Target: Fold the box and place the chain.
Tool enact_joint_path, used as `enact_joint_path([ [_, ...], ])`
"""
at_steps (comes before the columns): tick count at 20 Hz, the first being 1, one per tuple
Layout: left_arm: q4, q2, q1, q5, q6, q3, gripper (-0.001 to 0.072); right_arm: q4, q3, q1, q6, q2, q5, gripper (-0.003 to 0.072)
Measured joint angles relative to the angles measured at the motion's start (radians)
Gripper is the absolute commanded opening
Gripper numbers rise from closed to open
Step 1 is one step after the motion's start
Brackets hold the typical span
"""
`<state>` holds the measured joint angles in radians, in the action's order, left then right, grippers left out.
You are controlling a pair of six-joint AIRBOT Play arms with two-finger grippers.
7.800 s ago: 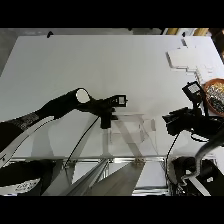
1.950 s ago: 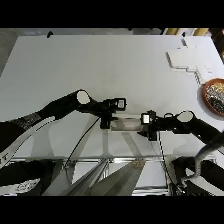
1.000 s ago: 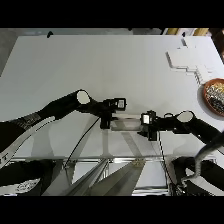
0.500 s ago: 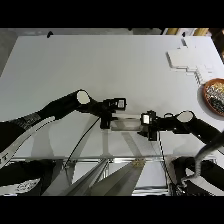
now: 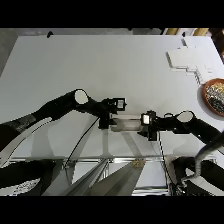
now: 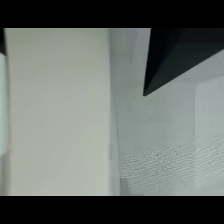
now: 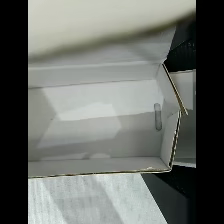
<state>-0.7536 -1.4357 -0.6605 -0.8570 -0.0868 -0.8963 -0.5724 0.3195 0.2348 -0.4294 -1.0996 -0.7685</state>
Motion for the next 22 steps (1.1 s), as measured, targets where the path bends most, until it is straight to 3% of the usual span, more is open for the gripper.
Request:
enact_joint_path([
  [7,-0.353,0.191,0.0,-0.073,-0.344,0.0,0.0527,0.0,0.0,0.0,0.001,0.0,0.0,0.0362],
  [8,-0.385,0.225,0.0,-0.092,-0.38,0.0,0.047,0.0,0.0,0.0,0.001,0.0,0.0,0.0362],
  [9,-0.406,0.263,-0.002,-0.111,-0.412,0.0,0.0288,0.0,0.0,0.0,0.002,0.0,0.0,0.0362],
  [10,-0.412,0.295,-0.006,-0.124,-0.436,0.0,0.0056,0.0,0.0,0.0,0.002,0.0,0.0,0.0362],
  [11,-0.412,0.324,-0.015,-0.137,-0.459,0.0,0.0005,0.0,0.0,0.0,0.002,0.0,0.0,0.0362],
  [14,-0.395,0.357,-0.067,-0.138,-0.496,0.0,0.0003,0.0,0.0,0.0,0.002,0.0,0.0,0.0362],
  [17,-0.372,0.325,-0.155,-0.097,-0.512,0.0,0.0002,0.0,0.0,0.0,0.002,0.0,0.0,0.0362],
  [20,-0.363,0.26,-0.234,-0.001,-0.519,0.0,0.0002,0.001,0.0,0.0,0.002,0.0,0.0,0.0362],
  [22,-0.347,0.208,-0.256,0.124,-0.52,0.0,0.0001,0.001,0.0,0.0,0.002,0.0,0.0,0.0362],
])
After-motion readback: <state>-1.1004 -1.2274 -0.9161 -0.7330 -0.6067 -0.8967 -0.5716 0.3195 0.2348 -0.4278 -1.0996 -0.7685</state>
